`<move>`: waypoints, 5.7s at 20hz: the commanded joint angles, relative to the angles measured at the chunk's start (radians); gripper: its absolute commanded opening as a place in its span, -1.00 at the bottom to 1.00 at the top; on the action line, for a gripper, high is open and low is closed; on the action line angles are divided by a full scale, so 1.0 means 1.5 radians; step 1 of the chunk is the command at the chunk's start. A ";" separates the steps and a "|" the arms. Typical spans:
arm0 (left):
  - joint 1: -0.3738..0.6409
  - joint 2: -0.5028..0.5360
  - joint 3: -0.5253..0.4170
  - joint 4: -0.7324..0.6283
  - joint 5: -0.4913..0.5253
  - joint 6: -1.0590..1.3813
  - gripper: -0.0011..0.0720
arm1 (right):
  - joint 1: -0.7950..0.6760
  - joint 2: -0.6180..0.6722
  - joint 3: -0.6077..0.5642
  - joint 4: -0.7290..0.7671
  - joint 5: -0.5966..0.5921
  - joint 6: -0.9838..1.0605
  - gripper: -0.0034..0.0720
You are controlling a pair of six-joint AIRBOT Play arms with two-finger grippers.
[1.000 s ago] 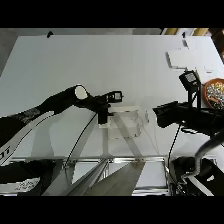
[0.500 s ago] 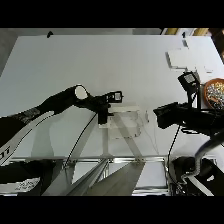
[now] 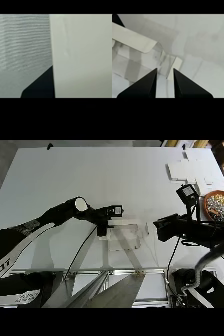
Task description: Fold the box and place the chain.
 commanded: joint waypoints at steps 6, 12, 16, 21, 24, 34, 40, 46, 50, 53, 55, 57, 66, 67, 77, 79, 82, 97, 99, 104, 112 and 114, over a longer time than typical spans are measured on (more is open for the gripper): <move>0.000 0.000 0.001 -0.009 -0.024 0.017 -0.97 | 0.001 0.000 0.000 0.000 0.000 -0.002 -0.30; 0.000 0.000 0.001 -0.009 -0.012 0.016 -0.96 | 0.001 0.000 0.000 0.000 0.000 -0.003 -0.30; 0.000 0.000 0.001 -0.009 -0.012 0.016 -0.96 | 0.001 0.000 0.000 0.000 0.001 -0.033 -0.30; 0.000 0.000 0.001 -0.009 -0.012 0.016 -0.94 | 0.001 0.000 0.000 0.000 0.009 -0.037 -0.30; 0.000 0.000 0.001 -0.009 -0.012 0.016 -0.94 | 0.001 0.000 0.000 0.001 0.038 -0.053 -0.31; 0.000 0.000 0.001 -0.009 -0.012 0.016 -0.94 | 0.027 -0.050 -0.075 0.240 0.019 -0.397 -0.86; 0.000 0.000 0.001 -0.010 -0.012 0.016 -0.94 | 0.115 -0.201 -0.098 0.243 0.020 -0.578 -0.86; 0.000 0.000 0.001 -0.009 -0.012 0.016 -0.94 | 0.171 -0.179 -0.110 0.103 -0.070 -0.654 -0.71; 0.000 0.000 0.001 -0.010 -0.012 0.016 -0.94 | 0.190 -0.113 -0.150 0.051 -0.129 -0.639 0.18; 0.000 0.000 0.001 -0.010 -0.012 0.016 -0.94 | 0.241 -0.064 -0.195 0.051 -0.171 -0.639 0.50; 0.000 0.000 0.001 -0.010 -0.012 0.016 -0.94 | 0.290 -0.037 -0.231 0.051 -0.205 -0.638 0.85; 0.000 0.000 0.001 -0.010 -0.012 0.016 -0.94 | 0.323 -0.027 -0.266 0.033 -0.232 -0.629 0.92; 0.000 0.000 0.001 -0.010 -0.012 0.016 -0.94 | 0.330 -0.117 -0.291 -0.031 -0.397 -0.569 0.93; 0.000 0.000 0.001 -0.010 -0.012 0.016 -0.94 | 0.330 -0.117 -0.286 -0.030 -0.398 -0.568 0.92; 0.000 0.000 0.001 -0.010 -0.012 0.016 -0.94 | 0.303 -0.115 -0.256 -0.030 -0.351 -0.570 0.93; 0.000 0.000 0.001 -0.010 -0.012 0.016 -0.94 | 0.327 -0.101 -0.265 -0.030 -0.343 -0.548 0.93; 0.000 0.000 0.001 -0.010 -0.012 0.016 -0.94 | 0.339 -0.088 -0.281 -0.031 -0.315 -0.534 0.94; 0.000 0.000 0.001 -0.010 -0.013 0.016 -0.94 | 0.240 -0.127 -0.255 -0.007 -0.393 -0.541 0.93; 0.000 0.000 0.001 -0.010 -0.012 0.016 -0.94 | 0.234 -0.127 -0.255 -0.012 -0.388 -0.541 0.93; 0.000 0.000 0.001 -0.010 -0.013 0.016 -0.94 | 0.329 -0.125 -0.268 -0.025 -0.378 -0.533 0.93; 0.000 0.000 0.001 -0.010 -0.012 0.016 -0.94 | 0.290 -0.130 -0.307 -0.054 -0.435 -0.521 0.93; 0.000 0.000 0.000 -0.010 -0.013 0.016 -0.94 | 0.256 -0.130 -0.307 -0.069 -0.435 -0.521 0.93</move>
